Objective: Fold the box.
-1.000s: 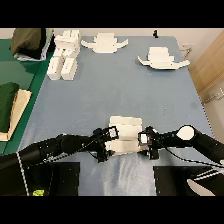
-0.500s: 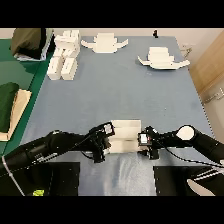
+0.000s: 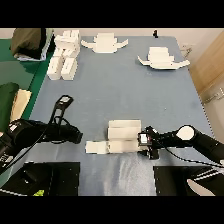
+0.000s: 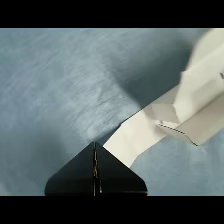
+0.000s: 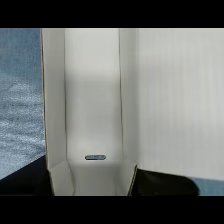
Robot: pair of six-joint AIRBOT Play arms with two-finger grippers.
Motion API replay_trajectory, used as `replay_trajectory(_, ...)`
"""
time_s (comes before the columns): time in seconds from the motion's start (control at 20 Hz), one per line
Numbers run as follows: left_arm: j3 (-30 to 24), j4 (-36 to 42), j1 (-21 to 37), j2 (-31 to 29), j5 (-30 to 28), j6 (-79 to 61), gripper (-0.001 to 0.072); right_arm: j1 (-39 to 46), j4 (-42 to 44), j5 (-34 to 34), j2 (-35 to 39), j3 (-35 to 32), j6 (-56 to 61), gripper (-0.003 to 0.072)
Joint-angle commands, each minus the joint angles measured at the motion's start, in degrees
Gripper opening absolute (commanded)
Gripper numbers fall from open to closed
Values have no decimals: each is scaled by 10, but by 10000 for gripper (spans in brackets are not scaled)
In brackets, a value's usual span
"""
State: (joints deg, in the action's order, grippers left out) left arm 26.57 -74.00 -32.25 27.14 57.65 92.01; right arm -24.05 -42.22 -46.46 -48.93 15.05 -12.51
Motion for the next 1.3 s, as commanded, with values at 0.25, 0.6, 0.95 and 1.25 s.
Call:
replay_trajectory(0.25, -65, 127, 88, 60, 36, 160, 17, 0, 0, 0, 0, 0, 0, 460)
replay_trajectory(0.6, -68, 175, 34, 185, -53, 139, 16, 0, 0, 0, 0, 0, 0, 460)
replay_trajectory(0.95, -68, 280, -85, 185, -158, 116, 16, 0, 0, 0, 0, 0, 0, 460)
replay_trajectory(1.25, -63, 334, -132, 185, -206, 106, 17, 0, 0, 0, 0, 0, 0, 460)
